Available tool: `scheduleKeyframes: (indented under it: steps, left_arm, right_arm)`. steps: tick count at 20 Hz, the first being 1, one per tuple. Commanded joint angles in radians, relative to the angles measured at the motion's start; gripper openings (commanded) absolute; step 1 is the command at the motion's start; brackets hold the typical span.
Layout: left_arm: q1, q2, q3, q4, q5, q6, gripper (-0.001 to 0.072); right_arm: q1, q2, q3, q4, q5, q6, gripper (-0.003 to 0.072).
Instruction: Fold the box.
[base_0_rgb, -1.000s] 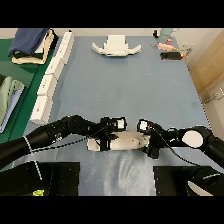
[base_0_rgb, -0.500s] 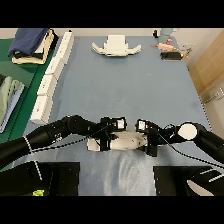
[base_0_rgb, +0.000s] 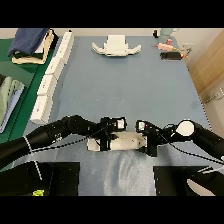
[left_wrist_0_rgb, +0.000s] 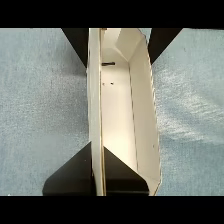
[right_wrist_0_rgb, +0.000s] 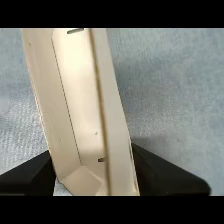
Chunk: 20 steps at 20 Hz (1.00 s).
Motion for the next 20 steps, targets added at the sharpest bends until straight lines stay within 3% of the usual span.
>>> scheduleKeyframes:
  steps: [1, 17, 20]
  left_arm:
    - [0.0, 0.0, 0.0, 0.0, 0.0, 0.0, 0.0015]
    - [0.0, 0.0, 0.0, 0.0, 0.0, 0.0, 0.0014]
    - [0.0, 0.0, 0.0, 0.0, 0.0, 0.0, 0.0015]
  right_arm:
    - [-0.06, -0.045, -0.015, 0.095, 0.019, -0.132, 0.072]
    - [-0.084, -0.082, -0.035, 0.139, -0.005, -0.202, 0.0716]
    - [-0.084, -0.082, -0.039, 0.136, -0.005, -0.204, 0.063]
